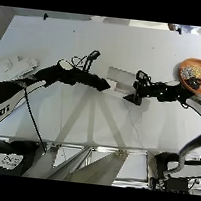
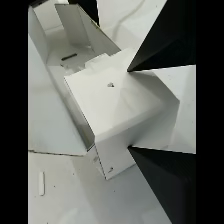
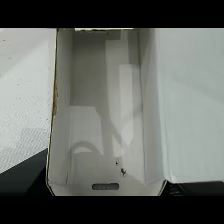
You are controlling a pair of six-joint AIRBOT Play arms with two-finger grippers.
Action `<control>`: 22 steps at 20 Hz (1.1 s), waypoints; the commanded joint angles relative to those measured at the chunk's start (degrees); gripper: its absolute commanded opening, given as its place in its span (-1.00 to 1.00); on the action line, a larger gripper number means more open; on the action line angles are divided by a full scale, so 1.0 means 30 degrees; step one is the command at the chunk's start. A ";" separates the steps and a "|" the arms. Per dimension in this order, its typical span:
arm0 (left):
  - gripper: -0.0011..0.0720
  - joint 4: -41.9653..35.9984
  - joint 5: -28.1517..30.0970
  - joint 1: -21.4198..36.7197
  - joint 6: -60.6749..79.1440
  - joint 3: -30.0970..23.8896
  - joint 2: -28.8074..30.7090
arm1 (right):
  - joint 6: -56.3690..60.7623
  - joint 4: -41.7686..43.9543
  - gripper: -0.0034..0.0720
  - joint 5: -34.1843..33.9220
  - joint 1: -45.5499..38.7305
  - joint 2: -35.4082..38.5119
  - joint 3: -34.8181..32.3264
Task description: Fold the box and place the chain.
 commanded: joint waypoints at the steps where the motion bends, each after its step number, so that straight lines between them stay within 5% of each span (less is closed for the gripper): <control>1: 0.42 0.2849 0.1464 -0.0044 -0.1894 -0.0007 0.0437 | 0.0022 0.0007 0.54 0.0036 0.0007 0.0007 0.0007; 9: 0.40 0.4539 0.2681 -0.0051 -0.4371 0.0007 0.0685 | 0.0022 0.0000 0.54 0.0029 0.0007 0.0007 0.0007; 13: 0.10 0.4765 0.2645 -0.0153 -0.4524 0.0138 0.0852 | 0.0022 0.0000 0.54 0.0029 0.0007 0.0007 0.0007; 18: 0.11 1.1358 0.2135 -0.1311 -1.0127 0.1785 0.0889 | 0.0022 0.0000 0.54 0.0036 0.0007 0.0007 0.0007; 22: 0.17 1.1701 0.1916 -0.1705 -1.0950 0.2710 0.0772 | 0.0022 0.0000 0.54 0.0036 0.0007 0.0007 0.0007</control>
